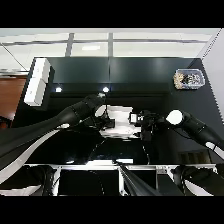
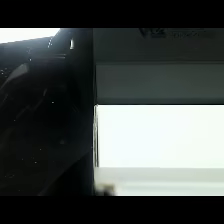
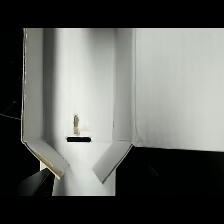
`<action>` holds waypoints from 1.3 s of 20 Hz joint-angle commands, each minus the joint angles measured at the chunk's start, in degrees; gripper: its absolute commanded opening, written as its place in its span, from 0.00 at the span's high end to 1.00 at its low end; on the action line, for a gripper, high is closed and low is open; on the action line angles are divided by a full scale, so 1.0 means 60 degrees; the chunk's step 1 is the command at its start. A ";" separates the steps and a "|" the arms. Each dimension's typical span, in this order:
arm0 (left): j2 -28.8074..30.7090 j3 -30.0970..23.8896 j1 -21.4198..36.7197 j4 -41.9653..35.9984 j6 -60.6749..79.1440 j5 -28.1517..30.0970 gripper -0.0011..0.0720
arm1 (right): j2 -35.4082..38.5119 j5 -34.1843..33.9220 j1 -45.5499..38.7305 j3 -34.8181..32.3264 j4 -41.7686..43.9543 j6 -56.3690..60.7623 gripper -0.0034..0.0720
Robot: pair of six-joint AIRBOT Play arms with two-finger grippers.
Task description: Fold the box and place the chain.
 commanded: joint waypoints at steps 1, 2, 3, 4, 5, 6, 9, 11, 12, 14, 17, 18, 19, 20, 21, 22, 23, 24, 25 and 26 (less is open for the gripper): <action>0.0004 0.0004 -0.0007 0.0011 -0.0040 0.0106 0.95 | 0.0080 0.0262 0.0011 0.0004 0.0062 -0.0175 0.04; 0.0004 0.0004 0.0000 0.0015 -0.0044 0.0117 0.95 | 0.0080 0.0484 0.0011 0.0004 0.0062 -0.0171 0.04; 0.0004 0.0004 0.0007 0.0015 -0.0044 0.0178 0.95 | 0.0080 0.0619 0.0011 -0.0007 0.0062 -0.0171 0.04; 0.0004 0.0004 0.0004 0.0011 -0.0044 0.0248 0.95 | 0.0080 0.0630 0.0011 -0.0025 0.0066 -0.0171 0.06; 0.0004 0.0004 0.0004 0.0011 -0.0044 0.0291 0.95 | 0.0076 0.0627 0.0011 -0.0025 0.0069 -0.0171 0.15; 0.0004 0.0004 0.0004 0.0007 -0.0044 0.0295 0.95 | 0.0076 0.0627 0.0011 -0.0025 0.0076 -0.0171 0.22; 0.0004 0.0004 0.0004 0.0011 -0.0044 0.0295 0.95 | 0.0036 0.0550 0.0011 -0.0025 0.0415 -0.0171 0.41; 0.0004 0.0004 0.0004 0.0011 -0.0044 0.0310 0.95 | -0.0076 0.0521 0.0076 -0.0025 0.0718 -0.0171 0.70; 0.0004 0.0004 0.0004 0.0007 -0.0044 0.0313 0.95 | -0.0124 0.0510 0.0193 -0.0022 0.0820 -0.0171 0.70; 0.0004 0.0004 0.0004 0.0011 -0.0044 0.0324 0.95 | -0.0277 0.0164 0.0616 -0.0025 0.1147 -0.0157 0.70; 0.0004 0.0004 0.0000 0.0011 -0.0044 0.0346 0.95 | -0.0594 -0.1140 0.1333 -0.0022 0.2277 -0.0091 0.70; 0.0004 0.0004 0.0004 0.0007 -0.0040 0.0342 0.95 | -0.0616 -0.1399 0.1453 -0.0025 0.2262 -0.0087 0.70; 0.0004 0.0004 0.0004 0.0011 -0.0040 0.0346 0.95 | -0.0616 -0.1450 0.1468 -0.0022 0.2240 -0.0015 0.70; 0.0004 0.0004 0.0004 0.0011 -0.0044 0.0346 0.95 | -0.0616 -0.1392 0.1443 -0.0022 0.2171 0.0076 0.70; 0.0004 0.0004 0.0004 0.0007 -0.0044 0.0346 0.95 | -0.0616 -0.1300 0.1417 -0.0022 0.2018 0.0182 0.70; 0.0004 0.0004 0.0004 0.0007 -0.0044 0.0346 0.95 | -0.0616 -0.1180 0.1406 -0.0022 0.1916 0.0259 0.70; 0.0004 0.0004 0.0004 0.0007 -0.0044 0.0342 0.95 | -0.0612 -0.1126 0.1395 -0.0022 0.1756 0.0433 0.70; 0.0004 0.0004 0.0004 0.0007 -0.0044 0.0346 0.95 | -0.0612 -0.1100 0.1392 -0.0022 0.1537 0.0688 0.70; 0.0004 0.0004 0.0004 0.0007 -0.0044 0.0346 0.95 | -0.0612 -0.1078 0.1392 -0.0022 0.1293 0.0922 0.70; 0.0004 0.0004 0.0004 0.0007 -0.0044 0.0346 0.95 | -0.0612 -0.1078 0.1392 -0.0022 0.1096 0.1129 0.70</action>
